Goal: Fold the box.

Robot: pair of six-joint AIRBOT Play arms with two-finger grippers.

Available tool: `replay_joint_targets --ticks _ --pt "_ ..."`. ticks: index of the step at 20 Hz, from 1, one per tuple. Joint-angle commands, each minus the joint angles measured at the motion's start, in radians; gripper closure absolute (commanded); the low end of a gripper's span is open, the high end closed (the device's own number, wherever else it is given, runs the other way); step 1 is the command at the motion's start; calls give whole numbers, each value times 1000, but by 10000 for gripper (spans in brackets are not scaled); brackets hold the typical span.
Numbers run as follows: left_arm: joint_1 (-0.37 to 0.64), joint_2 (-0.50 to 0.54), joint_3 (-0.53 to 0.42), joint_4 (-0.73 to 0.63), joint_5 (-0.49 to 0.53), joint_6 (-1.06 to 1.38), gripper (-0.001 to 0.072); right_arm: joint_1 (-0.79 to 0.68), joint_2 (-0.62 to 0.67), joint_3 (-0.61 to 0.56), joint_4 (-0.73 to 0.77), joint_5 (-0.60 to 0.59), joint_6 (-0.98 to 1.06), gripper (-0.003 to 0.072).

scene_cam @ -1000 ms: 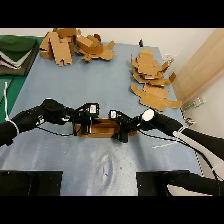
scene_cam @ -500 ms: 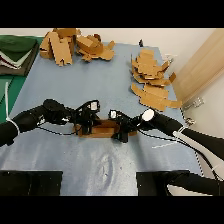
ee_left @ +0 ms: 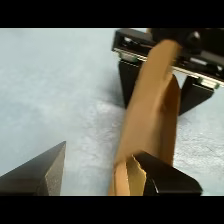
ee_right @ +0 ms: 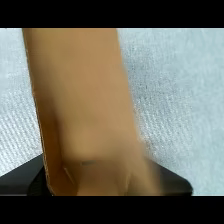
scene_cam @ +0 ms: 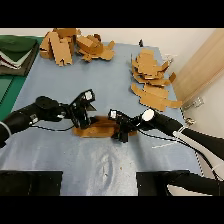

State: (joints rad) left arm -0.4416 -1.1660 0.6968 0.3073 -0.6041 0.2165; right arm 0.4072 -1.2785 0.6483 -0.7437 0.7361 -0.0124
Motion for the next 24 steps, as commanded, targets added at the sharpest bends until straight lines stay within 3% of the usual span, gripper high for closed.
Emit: replay_joint_targets --ticks 1,2,4,5,8,10,12,14,16,19,24 --pt "64 100 0 183 -35 -225 166 1 0 1 0 13 0 170" --pt "84 133 0 303 -72 -341 201 0 0 1 0 15 0 170" --pt "107 202 0 559 -169 -631 596 0 0 1 0 16 0 170" --pt "106 230 0 653 -205 -732 695 0 0 1 0 16 0 170" --pt "105 283 0 823 -310 -1024 697 0 0 1 0 16 0 170" --pt "93 284 -1 776 -444 -1260 699 0 0 1 0 16 0 170" --pt "40 265 -13 595 -480 -1471 699 0 0 1 0 16 0 170" --pt "-34 223 -23 333 -362 -1495 699 0 0 1 0 16 0 170" --pt "-76 140 -21 186 -240 -1478 699 0 1 1 0 15 0 170" --pt "-68 16 26 145 -149 -1431 699 0 1 1 0 16 0 170" --pt "-22 -85 166 138 -30 -1390 699 0 1 1 0 16 0 170"
